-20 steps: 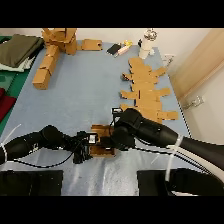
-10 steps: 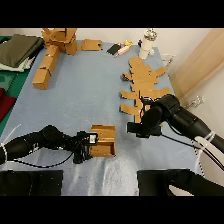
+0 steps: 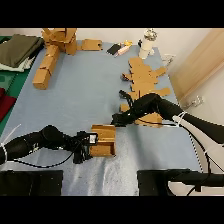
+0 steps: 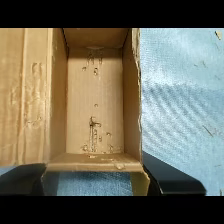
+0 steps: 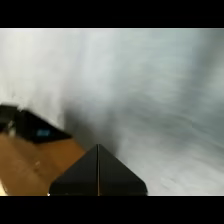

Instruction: Fold the box.

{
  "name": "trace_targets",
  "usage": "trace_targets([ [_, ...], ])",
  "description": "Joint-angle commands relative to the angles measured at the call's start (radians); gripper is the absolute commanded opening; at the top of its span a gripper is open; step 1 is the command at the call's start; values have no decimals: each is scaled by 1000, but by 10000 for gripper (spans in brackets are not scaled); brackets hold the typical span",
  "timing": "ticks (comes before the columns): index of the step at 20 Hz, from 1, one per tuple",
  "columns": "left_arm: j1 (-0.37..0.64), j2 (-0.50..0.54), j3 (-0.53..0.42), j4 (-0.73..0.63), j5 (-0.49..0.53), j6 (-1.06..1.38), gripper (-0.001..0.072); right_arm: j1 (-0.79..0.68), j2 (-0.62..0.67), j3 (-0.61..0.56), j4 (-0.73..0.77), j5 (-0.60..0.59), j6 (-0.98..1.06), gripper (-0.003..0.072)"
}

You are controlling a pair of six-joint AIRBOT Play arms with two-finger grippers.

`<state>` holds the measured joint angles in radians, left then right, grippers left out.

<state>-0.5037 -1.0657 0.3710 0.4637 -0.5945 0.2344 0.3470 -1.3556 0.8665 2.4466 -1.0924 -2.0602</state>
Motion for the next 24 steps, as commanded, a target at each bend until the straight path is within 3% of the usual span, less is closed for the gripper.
trace_targets([
  [1,0,1,0,0,-1,0,560,80,31,5,80,-96,-340,0],
  [7,0,1,0,0,-1,0,560,200,269,-134,7,66,-409,0],
  [12,0,1,0,0,0,0,560,367,468,-342,-165,412,-401,0],
  [14,0,0,0,0,0,0,560,435,502,-371,-273,496,-401,1],
  [21,0,1,0,0,0,0,560,616,554,-382,-501,508,-393,5],
  [22,0,0,0,0,0,0,560,624,558,-382,-510,509,-394,26],
  [24,0,0,0,0,0,0,560,637,561,-381,-510,507,-407,270],
])
